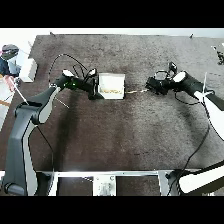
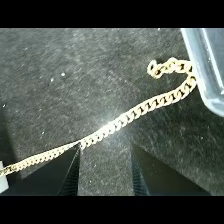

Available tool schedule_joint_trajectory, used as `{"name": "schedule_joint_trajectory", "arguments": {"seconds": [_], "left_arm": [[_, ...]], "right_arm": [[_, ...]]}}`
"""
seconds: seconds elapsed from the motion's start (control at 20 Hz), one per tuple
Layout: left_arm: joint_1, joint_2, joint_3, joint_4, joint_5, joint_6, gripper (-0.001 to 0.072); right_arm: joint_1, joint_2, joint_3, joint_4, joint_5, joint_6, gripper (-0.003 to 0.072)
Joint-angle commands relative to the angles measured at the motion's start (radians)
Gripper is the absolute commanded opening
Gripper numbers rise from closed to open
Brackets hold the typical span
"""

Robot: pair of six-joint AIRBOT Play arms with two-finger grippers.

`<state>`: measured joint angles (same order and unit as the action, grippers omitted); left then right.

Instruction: Fold the box and place the chain.

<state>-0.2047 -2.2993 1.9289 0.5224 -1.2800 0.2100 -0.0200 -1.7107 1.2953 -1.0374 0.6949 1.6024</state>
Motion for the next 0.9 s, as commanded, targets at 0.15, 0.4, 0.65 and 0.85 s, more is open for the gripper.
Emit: {"name": "schedule_joint_trajectory", "arguments": {"seconds": [0.15, 0.4, 0.65, 0.85], "left_arm": [[0.001, -0.001, 0.0, 0.0, 0.002, 0.0, 0.0445], [0.001, -0.001, 0.0, 0.0, 0.002, 0.0, 0.0445], [0.001, -0.001, 0.0, -0.001, 0.002, 0.0, 0.0445], [0.001, -0.001, 0.0, -0.001, 0.003, 0.0, 0.0445]], "right_arm": [[0.038, -0.097, 0.138, -0.22, 0.121, 0.176, 0.0335], [0.073, -0.117, 0.174, -0.287, 0.108, 0.254, 0.0333], [0.094, -0.159, 0.174, -0.291, 0.115, 0.254, 0.0118], [0.12, -0.115, 0.177, -0.291, 0.103, 0.191, 0.0007]]}}
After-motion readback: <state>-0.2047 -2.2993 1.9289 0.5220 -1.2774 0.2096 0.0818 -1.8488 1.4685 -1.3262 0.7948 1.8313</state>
